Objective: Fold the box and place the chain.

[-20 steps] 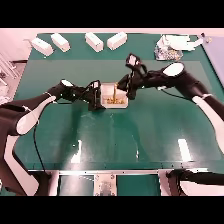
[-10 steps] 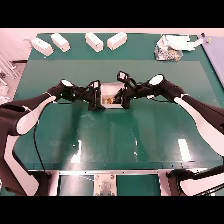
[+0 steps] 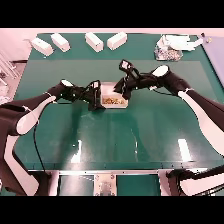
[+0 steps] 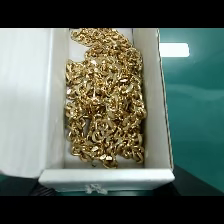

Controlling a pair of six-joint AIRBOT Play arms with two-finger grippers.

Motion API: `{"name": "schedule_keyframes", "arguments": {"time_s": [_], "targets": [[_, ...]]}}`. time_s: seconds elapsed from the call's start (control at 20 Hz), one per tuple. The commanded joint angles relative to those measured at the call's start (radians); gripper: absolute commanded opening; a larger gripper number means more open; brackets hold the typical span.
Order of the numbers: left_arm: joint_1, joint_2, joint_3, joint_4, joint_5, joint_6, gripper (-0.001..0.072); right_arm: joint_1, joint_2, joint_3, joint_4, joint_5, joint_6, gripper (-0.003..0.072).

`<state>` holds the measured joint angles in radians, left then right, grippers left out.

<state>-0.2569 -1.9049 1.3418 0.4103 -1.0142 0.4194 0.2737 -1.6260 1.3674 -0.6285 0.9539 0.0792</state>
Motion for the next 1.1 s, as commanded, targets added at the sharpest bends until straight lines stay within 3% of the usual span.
{"name": "schedule_keyframes", "arguments": {"time_s": [0.0,0.35,0.75,1.05], "targets": [[0.000,0.000,0.000,0.000,0.000,0.000,0.0470,-0.003,0.054,0.066,0.001,-0.002,0.000,0.0197],[0.000,0.000,0.000,0.000,0.000,0.000,0.0470,-0.066,0.093,0.103,0.000,-0.022,-0.008,0.0243],[0.000,0.000,0.000,0.000,0.000,0.000,0.0470,-0.100,-0.027,0.133,0.000,-0.005,-0.038,0.0243],[0.000,0.000,0.000,0.000,0.000,0.000,0.0470,-0.100,-0.092,0.149,0.000,0.147,-0.041,0.0243]]}}
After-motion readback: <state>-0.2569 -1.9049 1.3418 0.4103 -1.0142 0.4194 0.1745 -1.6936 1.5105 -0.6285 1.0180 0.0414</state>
